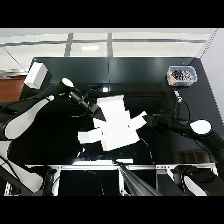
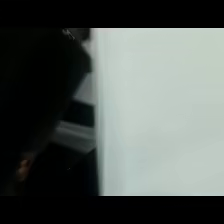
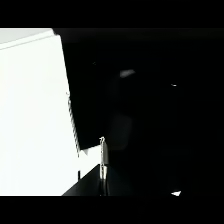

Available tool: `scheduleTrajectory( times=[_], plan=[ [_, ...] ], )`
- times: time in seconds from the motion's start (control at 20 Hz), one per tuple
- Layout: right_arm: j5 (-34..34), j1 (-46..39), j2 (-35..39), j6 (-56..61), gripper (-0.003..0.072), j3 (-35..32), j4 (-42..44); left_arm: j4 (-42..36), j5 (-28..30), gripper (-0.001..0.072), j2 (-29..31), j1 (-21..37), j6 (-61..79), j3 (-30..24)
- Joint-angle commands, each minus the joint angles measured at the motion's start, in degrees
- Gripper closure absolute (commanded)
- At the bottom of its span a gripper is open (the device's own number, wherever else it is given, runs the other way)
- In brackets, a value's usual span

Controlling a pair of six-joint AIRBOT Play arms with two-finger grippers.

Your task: Fold the box and place the chain.

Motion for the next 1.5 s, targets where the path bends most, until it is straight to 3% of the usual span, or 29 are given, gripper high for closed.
scheduleTrajectory(
  times=[0.0, 0.05, 0.25, 0.35, 0.45, 0.6, 0.75, 0.85, 0.95, 1.2, 1.45],
  plan=[
    [1.2, -0.7, 0.0, 0.0, 0.0016, 0.5, -1.6, 4.2, -1.1, 0.0687, -0.7, -0.6, 1.7, 4.1],
    [4.5, -1.8, 0.0, -0.1, -0.0014, 2.2, -4.4, 4.8, -1.4, 0.0687, -0.6, -0.5, 1.7, 4.9],
    [26.5, -4.8, 0.0, -1.0, -0.0014, 14.8, -23.6, 8.9, -2.9, 0.069, 3.2, -1.5, 1.6, 5.1],
    [31.1, -4.8, 0.0, -1.7, -0.0014, 19.1, -32.3, 9.1, -0.5, 0.0691, 8.1, -3.5, 4.8, 2.3],
    [29.9, -4.8, 0.0, -1.7, -0.0014, 20.6, -38.6, 4.1, 9.6, 0.069, 15.2, -6.0, 12.5, -4.9],
    [24.9, -4.8, 0.0, -1.7, -0.0013, 20.6, -38.8, 0.3, 26.7, 0.0688, 21.2, -10.7, 29.2, -15.1],
    [22.1, -3.5, -0.2, -7.4, -0.0013, 20.4, -37.2, 4.2, 32.9, 0.0687, 19.5, -14.1, 46.3, -16.3],
    [21.6, -1.6, -0.9, -13.7, -0.0013, 19.8, -37.3, 5.0, 38.1, 0.0686, 18.5, -14.9, 47.6, -16.3],
    [20.9, 0.7, -1.7, -19.5, -0.0013, 18.2, -37.1, 4.9, 40.9, 0.0686, 17.5, -14.6, 47.6, -16.3],
    [18.0, 4.9, -3.2, -34.6, -0.0013, 12.9, -35.8, 4.9, 40.9, 0.0684, 16.7, -13.0, 47.7, -16.1],
    [20.5, 5.0, -7.3, -43.7, -0.0013, 12.7, -25.0, 4.9, 39.4, 0.0684, 16.7, -12.3, 47.7, -15.7]
  ],
)
